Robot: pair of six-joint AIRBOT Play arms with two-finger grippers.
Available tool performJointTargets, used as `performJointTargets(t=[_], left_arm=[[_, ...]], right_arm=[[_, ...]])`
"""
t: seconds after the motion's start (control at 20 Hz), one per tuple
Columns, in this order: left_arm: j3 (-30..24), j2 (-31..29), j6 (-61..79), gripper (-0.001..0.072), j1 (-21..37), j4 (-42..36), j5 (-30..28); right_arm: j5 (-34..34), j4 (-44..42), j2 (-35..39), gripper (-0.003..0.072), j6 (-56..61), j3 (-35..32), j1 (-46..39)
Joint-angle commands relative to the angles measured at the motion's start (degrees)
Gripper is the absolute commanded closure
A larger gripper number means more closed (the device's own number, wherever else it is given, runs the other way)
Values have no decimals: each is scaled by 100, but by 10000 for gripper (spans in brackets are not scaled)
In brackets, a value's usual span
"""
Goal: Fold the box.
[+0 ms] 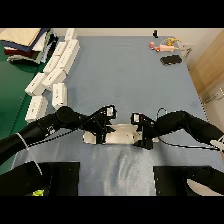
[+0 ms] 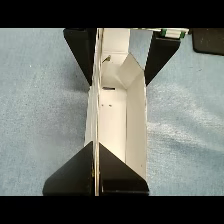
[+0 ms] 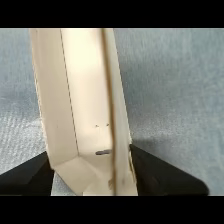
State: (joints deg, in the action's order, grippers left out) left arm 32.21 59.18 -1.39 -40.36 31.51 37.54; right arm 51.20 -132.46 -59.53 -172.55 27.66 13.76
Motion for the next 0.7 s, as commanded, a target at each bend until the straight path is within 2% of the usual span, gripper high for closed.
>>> performJointTargets(t=[0.0,0.25,0.3,0.4,0.5,0.6,0.65], left_arm=[[0,4,2,695,2,0,-2],[0,4,2,695,2,0,0],[0,4,2,695,2,0,-2],[0,4,2,695,2,0,0],[0,4,2,695,2,0,0],[0,4,2,695,2,0,0],[0,4,2,695,2,2,0]], right_arm=[[-179,59,-164,-34,0,-2,61],[-332,227,-232,-7,0,-2,238],[-328,313,-232,48,0,-2,238],[-323,352,-232,111,0,-2,238],[-341,380,-232,114,0,-2,238],[-339,444,-232,166,0,-2,238],[-337,450,-232,167,0,-2,238]])
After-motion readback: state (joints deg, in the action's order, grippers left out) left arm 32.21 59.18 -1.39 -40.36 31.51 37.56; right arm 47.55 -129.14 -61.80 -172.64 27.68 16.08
